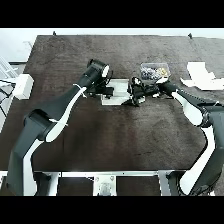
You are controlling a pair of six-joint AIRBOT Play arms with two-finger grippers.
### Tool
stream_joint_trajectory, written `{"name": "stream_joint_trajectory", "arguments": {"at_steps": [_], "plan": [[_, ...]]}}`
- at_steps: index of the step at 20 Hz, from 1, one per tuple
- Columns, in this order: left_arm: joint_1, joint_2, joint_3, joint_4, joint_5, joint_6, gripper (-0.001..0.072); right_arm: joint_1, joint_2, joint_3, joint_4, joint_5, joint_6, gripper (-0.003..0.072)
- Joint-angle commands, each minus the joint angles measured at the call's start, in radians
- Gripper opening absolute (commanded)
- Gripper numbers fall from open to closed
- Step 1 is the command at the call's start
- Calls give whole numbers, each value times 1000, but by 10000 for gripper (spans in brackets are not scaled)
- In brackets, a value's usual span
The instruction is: Fold the box and place the chain.
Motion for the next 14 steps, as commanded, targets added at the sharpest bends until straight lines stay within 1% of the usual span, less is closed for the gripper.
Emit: {"name": "stream_joint_trajectory", "arguments": {"at_steps": [1,3,5,7,9,11,12,14], "plan": [[2,23,3,-6,-51,48,588,1,1,0,0,2,1,583],[2,61,3,-18,-99,99,601,1,1,0,1,2,1,583],[2,121,2,-29,-132,187,611,1,1,0,1,2,1,583],[6,191,2,-26,-132,318,611,1,1,0,1,2,1,583],[43,248,-7,-84,-80,539,607,1,1,0,0,2,1,583],[115,270,-42,-235,-4,839,607,1,1,0,1,2,1,582],[150,269,-67,-288,29,952,607,1,1,0,1,2,1,583],[196,268,-130,-307,110,1074,606,1,1,0,0,2,1,583]]}}
